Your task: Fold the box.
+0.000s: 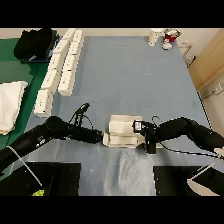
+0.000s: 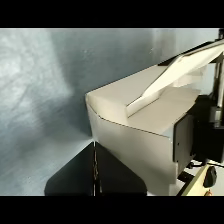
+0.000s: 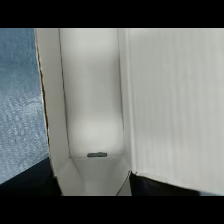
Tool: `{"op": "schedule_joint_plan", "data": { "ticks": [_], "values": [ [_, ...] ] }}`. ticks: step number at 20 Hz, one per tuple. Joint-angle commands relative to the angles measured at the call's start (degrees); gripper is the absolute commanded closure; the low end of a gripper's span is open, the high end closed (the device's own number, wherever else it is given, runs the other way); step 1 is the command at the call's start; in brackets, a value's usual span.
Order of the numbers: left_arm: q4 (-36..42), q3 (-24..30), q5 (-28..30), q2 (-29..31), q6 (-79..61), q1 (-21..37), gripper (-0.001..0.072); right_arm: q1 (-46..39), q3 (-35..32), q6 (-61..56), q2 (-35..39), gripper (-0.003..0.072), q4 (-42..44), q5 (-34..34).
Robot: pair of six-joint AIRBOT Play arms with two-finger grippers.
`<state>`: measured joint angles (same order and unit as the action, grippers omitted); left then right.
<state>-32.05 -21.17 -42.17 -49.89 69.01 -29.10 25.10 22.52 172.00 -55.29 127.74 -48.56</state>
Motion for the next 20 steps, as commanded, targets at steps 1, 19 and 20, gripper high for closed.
{"op": "schedule_joint_plan", "data": {
  "ticks": [1, 19, 20],
  "values": [
    [-1.6, -2.6, -2.1, 0.0, -0.2, -0.3, 0.069, 0.0, 0.0, 0.0, 0.0, 0.0224, 0.0, 0.0],
    [-20.0, -10.6, 0.8, -1.8, 24.0, -11.0, 0.0249, 0.0, 0.0, 0.0, 0.0, 0.0224, 0.0, 0.0],
    [-21.7, -11.2, 1.4, -2.4, 26.8, -12.7, 0.0249, 0.0, 0.0, 0.0, 0.0, 0.0224, 0.0, 0.0]
  ]
}}
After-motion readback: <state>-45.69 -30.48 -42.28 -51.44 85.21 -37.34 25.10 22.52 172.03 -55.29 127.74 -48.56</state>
